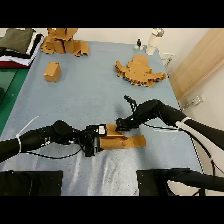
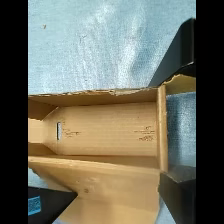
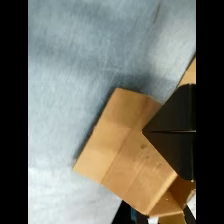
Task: Fold the box.
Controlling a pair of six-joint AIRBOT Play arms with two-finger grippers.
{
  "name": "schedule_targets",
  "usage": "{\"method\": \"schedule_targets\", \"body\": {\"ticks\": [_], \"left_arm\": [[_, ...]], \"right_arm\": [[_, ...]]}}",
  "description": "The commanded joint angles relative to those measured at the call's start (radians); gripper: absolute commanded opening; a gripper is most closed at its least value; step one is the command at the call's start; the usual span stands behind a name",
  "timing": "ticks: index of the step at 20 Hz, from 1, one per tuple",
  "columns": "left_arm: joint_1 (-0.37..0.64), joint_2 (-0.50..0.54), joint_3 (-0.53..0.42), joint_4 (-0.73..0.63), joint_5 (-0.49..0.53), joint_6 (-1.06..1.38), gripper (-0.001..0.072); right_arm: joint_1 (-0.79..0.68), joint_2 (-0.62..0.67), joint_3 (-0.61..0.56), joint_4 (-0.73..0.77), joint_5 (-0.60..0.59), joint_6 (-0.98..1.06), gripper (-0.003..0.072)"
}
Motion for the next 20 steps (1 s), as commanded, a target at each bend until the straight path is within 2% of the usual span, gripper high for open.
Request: {"method": "schedule_targets", "body": {"ticks": [1, 6, 8, 10, 12, 13, 16, 17, 20], "left_arm": [[0.000, 0.000, 0.001, -0.001, 0.000, 0.000, 0.0503], [0.000, 0.000, 0.001, -0.001, 0.000, 0.000, 0.0503], [0.000, 0.000, 0.001, -0.001, 0.000, 0.000, 0.0503], [0.000, 0.000, 0.001, -0.001, 0.000, 0.000, 0.0504], [0.000, 0.000, 0.001, -0.001, 0.000, 0.000, 0.0503], [0.000, 0.000, 0.001, -0.001, 0.000, 0.000, 0.0503], [0.000, 0.000, 0.001, -0.001, 0.000, 0.000, 0.0503], [0.000, 0.000, 0.001, -0.001, 0.000, 0.000, 0.0504], [0.000, 0.000, 0.001, -0.001, 0.000, 0.000, 0.0503]], "right_arm": [[-0.011, 0.113, 0.001, -0.054, -0.036, -0.006, -0.0001], [-0.005, 0.377, -0.014, -0.266, -0.260, 0.041, -0.0001], [0.011, 0.479, -0.075, -0.287, -0.361, -0.085, 0.0000], [0.018, 0.542, -0.158, -0.292, -0.393, -0.195, 0.0022], [0.018, 0.557, -0.228, -0.322, -0.315, -0.333, 0.0440], [0.020, 0.555, -0.250, -0.316, -0.253, -0.443, 0.0483], [0.049, 0.550, -0.287, -0.316, -0.015, -0.726, 0.0483], [0.049, 0.537, -0.287, -0.315, 0.031, -0.785, 0.0483], [0.068, 0.487, -0.287, -0.286, 0.054, -0.826, 0.0483]]}}
